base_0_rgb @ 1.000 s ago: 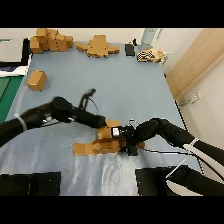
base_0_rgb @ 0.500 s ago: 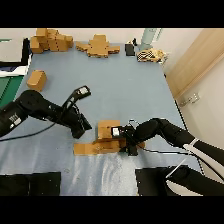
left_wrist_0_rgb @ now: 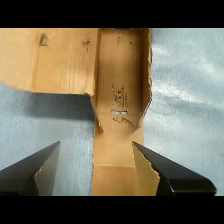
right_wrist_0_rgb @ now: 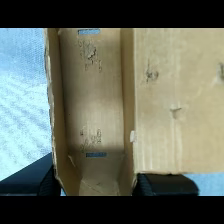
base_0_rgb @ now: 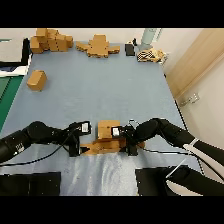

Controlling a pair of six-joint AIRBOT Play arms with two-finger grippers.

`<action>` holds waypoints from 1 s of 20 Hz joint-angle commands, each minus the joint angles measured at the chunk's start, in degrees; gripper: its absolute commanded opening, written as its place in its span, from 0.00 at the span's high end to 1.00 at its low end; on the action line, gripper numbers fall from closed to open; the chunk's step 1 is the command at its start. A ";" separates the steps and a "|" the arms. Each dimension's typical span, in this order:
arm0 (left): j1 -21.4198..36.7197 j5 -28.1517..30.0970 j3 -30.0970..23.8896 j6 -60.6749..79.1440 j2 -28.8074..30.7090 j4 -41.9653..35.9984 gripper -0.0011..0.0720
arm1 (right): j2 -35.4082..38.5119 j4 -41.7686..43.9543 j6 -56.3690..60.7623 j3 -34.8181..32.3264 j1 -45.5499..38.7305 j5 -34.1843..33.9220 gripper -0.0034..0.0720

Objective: Fold the box.

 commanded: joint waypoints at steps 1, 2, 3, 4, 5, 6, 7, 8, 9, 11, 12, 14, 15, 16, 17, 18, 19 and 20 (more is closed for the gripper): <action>-3.21 3.50 -1.92 5.55 -0.83 -6.45 0.05 | -0.02 0.00 0.00 0.07 -0.02 0.00 0.30; -3.72 3.45 -1.51 5.57 -2.12 -7.50 0.05 | -0.02 0.00 0.00 0.07 -0.02 0.00 0.30; -3.76 3.41 -1.11 5.55 -3.32 -7.52 0.05 | -0.02 0.00 0.00 0.07 -0.02 -0.02 0.30; -3.91 3.32 -0.76 5.55 -4.26 -7.48 0.05 | -0.02 0.00 0.00 0.07 -0.02 -0.02 0.30; -4.11 2.71 -0.46 5.53 -4.83 -7.48 0.05 | -0.02 0.00 0.00 0.07 -0.02 0.00 0.30; -4.22 1.29 -0.15 5.53 -5.05 -7.48 0.05 | -0.02 0.02 0.00 0.07 -0.02 0.00 0.30; -4.55 0.63 -0.02 5.51 -5.05 -7.54 0.05 | -0.02 -0.04 0.00 0.07 -0.02 0.00 0.30; -5.09 0.44 0.09 5.38 -5.05 -7.69 0.05 | -0.02 -0.13 0.00 0.07 -0.02 0.00 0.30; -5.62 0.44 0.09 5.11 -5.18 -7.69 0.11 | -0.02 -0.13 0.00 0.07 -0.02 0.00 0.30; -6.23 0.52 0.09 5.01 -6.01 -7.67 0.50 | -0.02 -0.13 0.00 0.07 -0.02 0.00 0.30; -6.36 0.63 0.09 5.01 -6.54 -7.67 0.50 | -0.02 -0.13 0.00 0.07 -0.02 0.00 0.30; -6.58 1.18 0.09 5.03 -6.86 -7.65 0.50 | -0.02 -0.13 0.00 0.07 -0.02 0.00 0.30; -6.58 2.34 0.09 5.05 -6.84 -7.65 0.64 | -0.02 -0.13 0.00 0.07 -0.02 0.00 0.30; -6.58 3.98 0.09 5.07 -6.84 -7.65 0.76 | -0.02 -0.13 0.00 0.07 -0.02 0.00 0.30; -6.58 5.68 0.09 5.05 -6.84 -7.67 0.76 | -0.02 -0.13 0.00 0.07 -0.02 0.00 0.30; -6.58 6.05 0.09 5.07 -6.84 -7.67 0.76 | -0.02 -0.13 0.00 0.07 -0.02 0.00 0.30; -6.60 5.77 0.09 5.05 -6.86 -7.67 0.76 | -0.02 -0.13 0.00 0.07 -0.02 0.00 0.30; -6.78 5.66 0.09 5.05 -6.97 -7.72 0.76 | -0.02 -0.13 0.00 0.07 -0.02 0.00 0.30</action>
